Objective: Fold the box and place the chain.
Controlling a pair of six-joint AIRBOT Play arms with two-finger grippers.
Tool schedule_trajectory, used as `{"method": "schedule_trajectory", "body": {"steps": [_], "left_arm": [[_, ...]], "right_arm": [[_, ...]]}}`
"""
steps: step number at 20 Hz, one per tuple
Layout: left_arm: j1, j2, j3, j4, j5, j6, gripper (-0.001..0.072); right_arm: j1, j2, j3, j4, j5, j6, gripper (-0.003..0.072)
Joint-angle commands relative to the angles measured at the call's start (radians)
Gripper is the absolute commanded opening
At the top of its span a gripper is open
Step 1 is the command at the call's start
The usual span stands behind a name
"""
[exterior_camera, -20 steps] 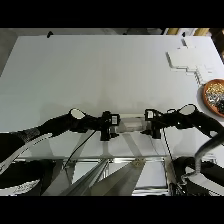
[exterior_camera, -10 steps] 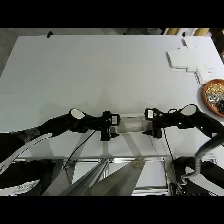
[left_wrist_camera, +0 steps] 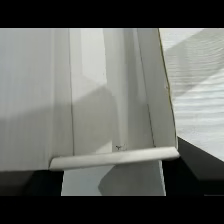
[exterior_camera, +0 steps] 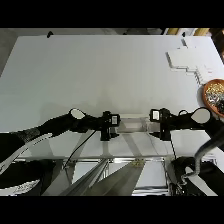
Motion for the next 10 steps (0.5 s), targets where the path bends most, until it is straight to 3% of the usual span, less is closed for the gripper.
{"method": "schedule_trajectory", "body": {"steps": [1,4,6,8,9,10], "left_arm": [[0.0,0.0,0.001,0.0,-0.001,0.0,0.0204],[0.0,0.0,0.001,0.0,-0.001,0.0,0.0204],[0.0,0.0,0.001,0.001,-0.001,0.0,0.0204],[0.0,0.0,0.001,0.0,-0.001,0.0,0.0204],[0.0,0.0,0.001,0.0,-0.001,0.0,0.0204],[0.0,0.0,0.001,0.0,-0.001,0.0,0.0204]], "right_arm": [[0.0,0.121,0.001,0.018,0.014,0.126,0.0688],[0.0,0.203,0.001,0.128,0.073,0.163,0.0682],[0.0,0.227,0.001,0.199,0.138,0.164,0.0585],[0.017,0.223,0.001,0.278,0.156,0.159,0.0363],[0.039,0.223,0.001,0.301,0.154,0.152,0.0157],[0.06,0.222,0.0,0.319,0.154,0.128,0.0021]]}}
